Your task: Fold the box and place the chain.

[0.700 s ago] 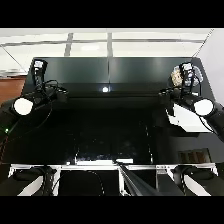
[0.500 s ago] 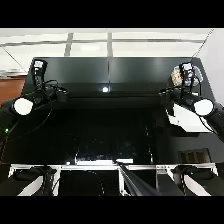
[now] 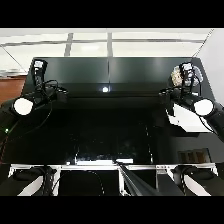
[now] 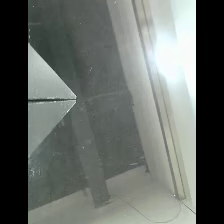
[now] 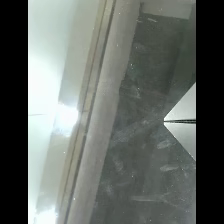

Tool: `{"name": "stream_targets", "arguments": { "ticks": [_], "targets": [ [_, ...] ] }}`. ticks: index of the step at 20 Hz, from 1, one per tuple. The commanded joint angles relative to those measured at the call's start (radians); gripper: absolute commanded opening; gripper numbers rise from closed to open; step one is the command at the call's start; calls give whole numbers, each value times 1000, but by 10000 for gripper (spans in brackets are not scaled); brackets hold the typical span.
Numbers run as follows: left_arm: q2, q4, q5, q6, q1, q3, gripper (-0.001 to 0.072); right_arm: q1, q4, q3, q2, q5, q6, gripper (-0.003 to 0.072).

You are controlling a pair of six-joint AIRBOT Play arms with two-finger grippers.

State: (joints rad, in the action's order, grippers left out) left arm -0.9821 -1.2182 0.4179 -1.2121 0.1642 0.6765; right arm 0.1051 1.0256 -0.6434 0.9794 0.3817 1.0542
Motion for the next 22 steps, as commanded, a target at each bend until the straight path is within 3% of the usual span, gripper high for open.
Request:
{"name": "stream_targets", "arguments": {
  "ticks": [1,7,8,9,10,13,16,19,22],
  "targets": [
    [0,27,-46,0,0,0,27,3,-27,0,1,-8,1,18],
    [-16,63,-92,0,0,0,32,4,-242,0,4,-51,0,19],
    [-27,64,-95,0,0,0,195,3,-243,0,7,-83,0,117],
    [-39,63,-95,0,2,0,675,-2,-242,0,8,-90,0,601],
    [-45,59,-87,-1,1,0,710,-14,-217,-2,8,-49,-19,712],
    [-13,-22,33,-2,-27,2,709,-166,41,-54,8,109,40,710],
    [14,-24,146,-52,-56,2,708,-538,217,-128,37,102,155,709],
    [10,-42,180,-79,-62,2,707,-942,139,-223,174,125,192,709],
    [9,-87,183,-77,-62,2,708,-1120,-11,-404,375,380,129,709]
  ]
}}
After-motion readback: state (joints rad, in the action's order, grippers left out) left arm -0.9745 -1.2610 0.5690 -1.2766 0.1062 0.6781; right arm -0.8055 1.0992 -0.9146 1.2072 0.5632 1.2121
